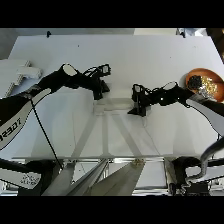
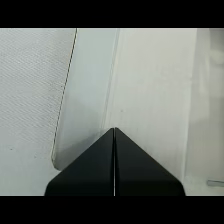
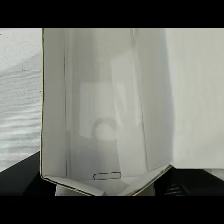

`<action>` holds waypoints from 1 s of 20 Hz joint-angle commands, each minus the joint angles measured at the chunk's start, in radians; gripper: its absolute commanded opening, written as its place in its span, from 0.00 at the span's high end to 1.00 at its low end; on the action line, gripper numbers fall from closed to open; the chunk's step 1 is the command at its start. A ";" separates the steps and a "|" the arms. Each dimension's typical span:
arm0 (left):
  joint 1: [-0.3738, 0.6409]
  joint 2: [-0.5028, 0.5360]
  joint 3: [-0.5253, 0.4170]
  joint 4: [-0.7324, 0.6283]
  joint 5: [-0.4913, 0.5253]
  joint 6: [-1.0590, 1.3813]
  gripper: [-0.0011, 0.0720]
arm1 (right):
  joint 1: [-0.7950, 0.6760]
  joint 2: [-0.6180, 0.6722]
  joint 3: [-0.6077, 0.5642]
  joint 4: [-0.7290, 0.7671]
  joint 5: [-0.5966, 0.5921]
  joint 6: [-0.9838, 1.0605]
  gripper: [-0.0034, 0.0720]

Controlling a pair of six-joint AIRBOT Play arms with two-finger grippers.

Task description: Fold the box and place the chain.

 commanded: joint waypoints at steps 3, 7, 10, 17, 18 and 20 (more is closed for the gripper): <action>0.003 0.052 0.000 0.004 -0.109 -0.005 0.97 | 0.000 0.000 0.001 0.000 -0.001 0.000 0.26; 0.029 0.086 0.000 0.013 -0.282 -0.001 0.98 | 0.000 0.000 0.001 0.000 -0.001 0.000 0.26; 0.048 0.095 0.000 0.058 -0.330 -0.005 0.98 | 0.000 0.000 0.001 0.000 -0.001 0.000 0.26; 0.052 0.098 -0.001 0.186 -0.479 -0.065 0.98 | 0.000 0.000 0.001 0.000 -0.001 0.000 0.26; 0.052 0.098 -0.001 0.225 -0.475 -0.087 0.98 | 0.000 0.000 0.001 0.000 -0.001 0.000 0.26; 0.051 0.098 -0.001 0.317 -0.465 -0.122 0.98 | 0.000 0.000 0.001 0.000 -0.001 0.000 0.26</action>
